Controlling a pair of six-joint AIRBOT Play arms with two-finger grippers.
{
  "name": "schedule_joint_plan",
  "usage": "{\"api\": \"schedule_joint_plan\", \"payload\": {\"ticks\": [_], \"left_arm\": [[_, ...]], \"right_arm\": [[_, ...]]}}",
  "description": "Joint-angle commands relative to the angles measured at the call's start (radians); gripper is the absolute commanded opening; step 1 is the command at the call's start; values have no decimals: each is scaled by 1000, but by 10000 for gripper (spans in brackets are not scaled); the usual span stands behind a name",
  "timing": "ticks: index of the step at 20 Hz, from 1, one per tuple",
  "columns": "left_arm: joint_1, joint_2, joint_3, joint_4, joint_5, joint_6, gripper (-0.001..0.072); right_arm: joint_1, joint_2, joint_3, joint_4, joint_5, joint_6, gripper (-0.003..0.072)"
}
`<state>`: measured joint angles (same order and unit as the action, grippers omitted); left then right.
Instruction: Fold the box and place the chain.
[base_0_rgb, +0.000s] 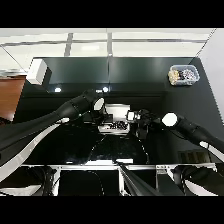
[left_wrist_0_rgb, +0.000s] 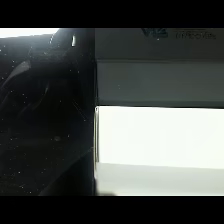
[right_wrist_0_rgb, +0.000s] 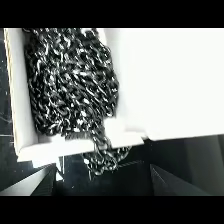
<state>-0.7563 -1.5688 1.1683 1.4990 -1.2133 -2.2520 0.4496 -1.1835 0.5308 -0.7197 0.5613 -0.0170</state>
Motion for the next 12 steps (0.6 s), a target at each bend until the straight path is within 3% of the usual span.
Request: {"api": "schedule_joint_plan", "payload": {"ticks": [1,3,4,5,8,12], "left_arm": [[0,0,0,0,-3,0,26],[0,0,0,0,-3,0,26],[0,0,0,0,-3,0,26],[0,0,0,0,-3,0,27],[0,0,0,0,-3,0,26],[0,0,0,0,-3,0,26]], "right_arm": [[2,-38,5,58,-24,-94,609],[-1,-39,5,58,-24,-94,538],[-1,-39,5,58,-23,-92,334],[-1,-39,5,58,-19,-92,21],[-5,-21,5,27,5,11,12],[-47,103,5,-223,35,418,12]]}}
